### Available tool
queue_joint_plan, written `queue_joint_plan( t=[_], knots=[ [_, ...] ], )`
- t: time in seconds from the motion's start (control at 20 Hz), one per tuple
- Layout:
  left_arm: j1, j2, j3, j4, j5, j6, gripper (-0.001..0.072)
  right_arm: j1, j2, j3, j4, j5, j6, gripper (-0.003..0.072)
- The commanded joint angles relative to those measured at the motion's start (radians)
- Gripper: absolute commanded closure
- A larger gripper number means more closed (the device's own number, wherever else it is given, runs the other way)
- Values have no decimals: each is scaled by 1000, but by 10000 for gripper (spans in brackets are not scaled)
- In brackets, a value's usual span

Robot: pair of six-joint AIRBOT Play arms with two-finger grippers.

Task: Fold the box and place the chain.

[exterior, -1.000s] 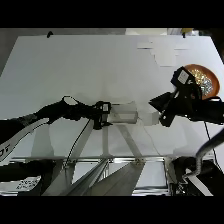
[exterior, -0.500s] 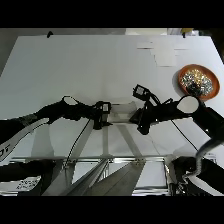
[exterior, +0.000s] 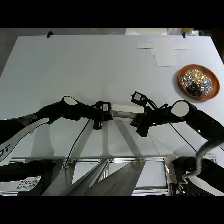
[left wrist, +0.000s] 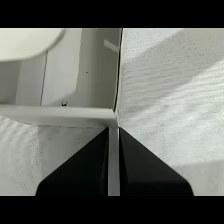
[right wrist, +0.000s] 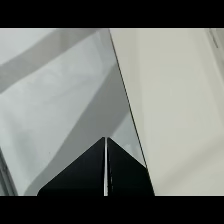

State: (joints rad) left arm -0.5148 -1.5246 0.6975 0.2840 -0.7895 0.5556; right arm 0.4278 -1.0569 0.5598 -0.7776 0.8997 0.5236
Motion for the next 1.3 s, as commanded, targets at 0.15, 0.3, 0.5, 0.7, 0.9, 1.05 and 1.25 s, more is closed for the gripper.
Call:
queue_joint_plan(
  t=[0.15, 0.3, 0.5, 0.7, 0.9, 1.05, 1.25],
  knots=[
    [0, 1, 1, 1, 0, 1, 638, 1, 21, 39, 71, 56, -60, 641],
    [0, 1, 1, 1, 0, 1, 638, 1, 90, 85, 66, 174, -48, 621],
    [0, 1, 1, 1, 0, 1, 638, 1, 178, 100, 13, 222, 35, 621],
    [0, 1, 1, 1, 0, 0, 638, 1, 266, 101, -156, 244, 168, 619],
    [0, 1, 1, 1, 0, 0, 638, -60, 354, 101, -465, 218, 399, 206],
    [0, 1, 1, -7, -13, -10, 638, -119, 364, 101, -460, 212, 396, 211],
    [4, 12, 1, -18, -34, -27, 638, -129, 364, 101, -452, 163, 396, 230]
  ],
)
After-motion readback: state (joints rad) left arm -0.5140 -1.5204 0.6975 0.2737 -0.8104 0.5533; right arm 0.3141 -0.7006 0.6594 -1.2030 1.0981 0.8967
